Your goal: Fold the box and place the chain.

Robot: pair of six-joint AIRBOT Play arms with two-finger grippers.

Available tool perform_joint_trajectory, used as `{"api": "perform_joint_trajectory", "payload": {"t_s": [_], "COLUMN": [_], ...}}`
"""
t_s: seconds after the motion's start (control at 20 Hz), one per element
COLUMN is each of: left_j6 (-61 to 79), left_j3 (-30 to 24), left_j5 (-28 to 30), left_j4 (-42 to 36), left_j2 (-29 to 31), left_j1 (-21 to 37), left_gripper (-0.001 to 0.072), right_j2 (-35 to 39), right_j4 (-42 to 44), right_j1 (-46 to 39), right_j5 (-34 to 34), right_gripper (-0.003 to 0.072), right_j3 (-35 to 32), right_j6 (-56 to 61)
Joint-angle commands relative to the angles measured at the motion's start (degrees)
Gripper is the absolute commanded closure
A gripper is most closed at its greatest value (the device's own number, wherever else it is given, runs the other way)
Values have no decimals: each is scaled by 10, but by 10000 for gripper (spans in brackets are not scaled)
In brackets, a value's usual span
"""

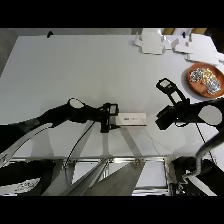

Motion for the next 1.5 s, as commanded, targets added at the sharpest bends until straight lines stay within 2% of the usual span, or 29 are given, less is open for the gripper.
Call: {"api": "perform_joint_trajectory", "payload": {"t_s": [0.0,0.15,0.3,0.45,0.5,0.65,0.75,0.9,0.95,1.05,1.1,1.15,1.25,1.35,1.45], "left_j6": [-194,-418,-576,-708,-730,-777,-777,-777,-777,-777,-777,-781,-794,-794,-794], "left_j3": [0,-2,-13,-30,-35,-75,-101,-132,-135,-135,-135,-135,-135,-135,-135], "left_j5": [22,6,-24,-49,-61,-52,-42,-28,-34,-53,-63,-73,-89,-103,-114], "left_j4": [120,286,412,535,559,561,564,574,577,579,579,579,579,587,595], "left_j2": [68,154,243,289,290,289,289,289,289,289,289,290,293,309,345], "left_j1": [64,170,303,438,478,575,608,620,620,620,620,619,619,619,619], "left_gripper": [706,707,707,706,706,706,705,686,601,232,124,78,69,16,16], "right_j2": [0,0,0,0,0,0,0,0,0,0,0,0,0,0,0], "right_j4": [-2,-2,-2,-2,-1,-1,-1,-1,0,1,1,1,1,1,1], "right_j1": [0,0,0,0,0,0,0,0,0,0,0,0,0,0,0], "right_j5": [0,0,0,0,0,0,0,0,0,0,-1,0,0,0,-1], "right_gripper": [664,664,664,664,664,664,664,664,664,663,663,663,663,663,663], "right_j3": [0,0,0,0,0,0,0,0,0,0,0,0,0,0,0], "right_j6": [0,0,0,2,2,2,2,2,2,2,2,2,2,2,2]}}
